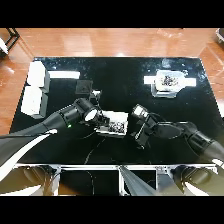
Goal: Fold the box and place the chain.
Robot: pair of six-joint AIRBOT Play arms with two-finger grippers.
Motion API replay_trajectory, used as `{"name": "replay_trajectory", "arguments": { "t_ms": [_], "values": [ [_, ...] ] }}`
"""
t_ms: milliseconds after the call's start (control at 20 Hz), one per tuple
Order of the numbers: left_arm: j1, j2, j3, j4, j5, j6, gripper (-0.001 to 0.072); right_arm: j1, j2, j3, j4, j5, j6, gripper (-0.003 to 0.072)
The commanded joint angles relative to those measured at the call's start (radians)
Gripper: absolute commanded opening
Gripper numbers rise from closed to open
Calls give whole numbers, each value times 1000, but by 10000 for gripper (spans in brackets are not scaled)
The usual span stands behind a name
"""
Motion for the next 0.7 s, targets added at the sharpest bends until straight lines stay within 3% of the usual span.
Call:
{"name": "replay_trajectory", "arguments": {
  "t_ms": [0,150,650],
  "values": [
    [1,-1,0,0,-1,0,25,70,-67,-15,20,131,-74,569],
    [1,-1,0,0,-2,0,25,75,-75,-15,21,188,-75,547],
    [1,-1,0,0,0,0,25,103,-115,-15,50,211,-77,546]
  ]
}}
